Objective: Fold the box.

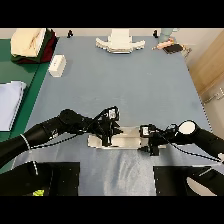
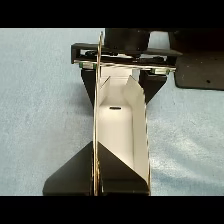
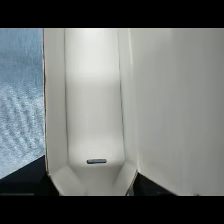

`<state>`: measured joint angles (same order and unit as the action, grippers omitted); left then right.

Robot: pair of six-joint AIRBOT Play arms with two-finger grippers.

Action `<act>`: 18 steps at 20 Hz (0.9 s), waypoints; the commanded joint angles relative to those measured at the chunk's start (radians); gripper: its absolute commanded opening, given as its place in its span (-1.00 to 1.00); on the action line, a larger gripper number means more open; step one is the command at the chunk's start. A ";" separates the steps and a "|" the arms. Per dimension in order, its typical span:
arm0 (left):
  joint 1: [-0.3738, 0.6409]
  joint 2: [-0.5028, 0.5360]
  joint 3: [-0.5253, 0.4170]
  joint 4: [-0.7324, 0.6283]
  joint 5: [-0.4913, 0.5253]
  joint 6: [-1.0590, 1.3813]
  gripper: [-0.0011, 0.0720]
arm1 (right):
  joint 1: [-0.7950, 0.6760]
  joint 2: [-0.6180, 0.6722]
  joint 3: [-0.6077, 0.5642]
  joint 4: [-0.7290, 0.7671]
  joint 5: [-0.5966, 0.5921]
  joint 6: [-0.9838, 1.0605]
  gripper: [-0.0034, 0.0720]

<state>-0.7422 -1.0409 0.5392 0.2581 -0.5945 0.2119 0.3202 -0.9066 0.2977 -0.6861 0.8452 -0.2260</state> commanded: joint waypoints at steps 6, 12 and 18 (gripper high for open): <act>0.000 0.000 0.000 0.000 0.000 0.000 -0.93 | -0.001 0.021 -0.009 -0.019 -0.028 0.002 0.67; 0.000 0.000 0.000 0.000 0.000 0.000 -0.93 | -0.003 0.042 -0.008 0.020 -0.024 0.016 0.99; 0.000 0.000 0.000 0.000 0.000 0.000 -0.93 | -0.003 0.062 -0.009 0.007 -0.007 0.032 0.97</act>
